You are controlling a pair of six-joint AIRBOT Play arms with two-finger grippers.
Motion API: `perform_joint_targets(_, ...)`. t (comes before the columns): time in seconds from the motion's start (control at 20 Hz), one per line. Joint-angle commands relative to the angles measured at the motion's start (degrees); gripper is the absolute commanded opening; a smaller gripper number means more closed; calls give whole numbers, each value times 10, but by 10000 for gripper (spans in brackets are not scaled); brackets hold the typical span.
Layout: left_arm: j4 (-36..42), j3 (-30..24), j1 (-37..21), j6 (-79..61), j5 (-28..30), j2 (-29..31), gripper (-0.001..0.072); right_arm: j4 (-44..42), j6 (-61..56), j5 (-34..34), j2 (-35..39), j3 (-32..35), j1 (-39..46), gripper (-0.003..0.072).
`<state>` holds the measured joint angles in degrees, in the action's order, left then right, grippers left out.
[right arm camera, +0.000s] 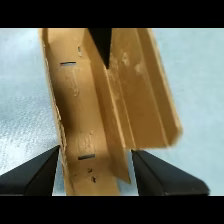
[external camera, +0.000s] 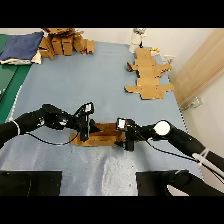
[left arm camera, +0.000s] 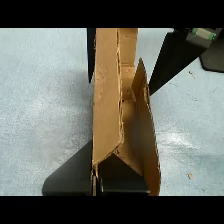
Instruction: Fold the box.
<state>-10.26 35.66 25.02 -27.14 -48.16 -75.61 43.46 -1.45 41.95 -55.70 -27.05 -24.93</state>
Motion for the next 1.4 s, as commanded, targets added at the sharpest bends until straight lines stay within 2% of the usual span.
perform_joint_targets(0.0,0,0,0,0,0,0,12,-10,41,33,-59,-26,4,720)
perform_joint_targets(0.15,0,0,0,0,0,0,12,-3,41,32,-79,-30,7,720)
perform_joint_targets(0.65,0,0,0,0,0,0,12,30,39,35,-77,-30,7,720)
perform_joint_targets(1.35,0,0,0,0,0,0,13,-20,39,16,-103,-30,7,708)
